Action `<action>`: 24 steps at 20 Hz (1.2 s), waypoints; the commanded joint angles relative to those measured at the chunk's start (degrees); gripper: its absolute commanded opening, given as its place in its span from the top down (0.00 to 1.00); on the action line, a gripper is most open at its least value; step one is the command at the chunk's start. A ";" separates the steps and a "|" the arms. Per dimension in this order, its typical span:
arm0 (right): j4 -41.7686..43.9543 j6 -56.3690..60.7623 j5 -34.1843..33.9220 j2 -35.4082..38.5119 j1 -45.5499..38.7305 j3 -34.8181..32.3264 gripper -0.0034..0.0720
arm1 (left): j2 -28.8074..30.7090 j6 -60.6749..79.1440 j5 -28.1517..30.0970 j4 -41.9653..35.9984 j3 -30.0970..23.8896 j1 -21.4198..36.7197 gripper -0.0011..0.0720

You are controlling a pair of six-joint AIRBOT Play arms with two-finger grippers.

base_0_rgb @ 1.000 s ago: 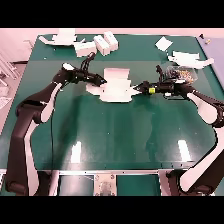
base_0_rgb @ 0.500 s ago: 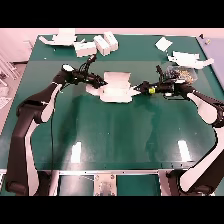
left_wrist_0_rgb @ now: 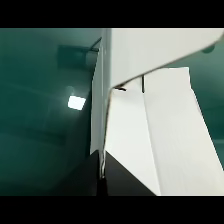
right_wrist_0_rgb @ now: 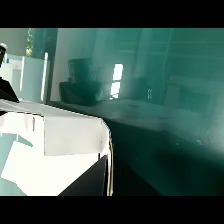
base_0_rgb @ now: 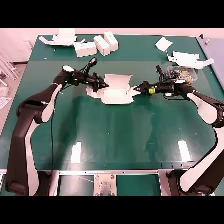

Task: Fold the box and place the chain.

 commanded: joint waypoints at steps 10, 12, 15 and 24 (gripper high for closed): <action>1.16 -0.09 0.02 -0.02 -0.74 0.02 0.52 | -0.02 3.45 0.81 0.11 -0.76 0.02 0.95; 6.47 -5.60 2.01 0.00 -1.49 0.11 0.47 | -0.02 3.48 0.96 0.07 -0.76 0.02 0.95; 13.46 -11.04 5.07 0.26 -3.17 0.74 0.56 | -0.02 4.96 0.94 -1.01 -1.22 0.02 0.95; 16.57 -17.20 6.03 8.87 -6.14 1.55 0.56 | -0.35 7.74 -1.18 -2.05 -1.22 0.00 0.95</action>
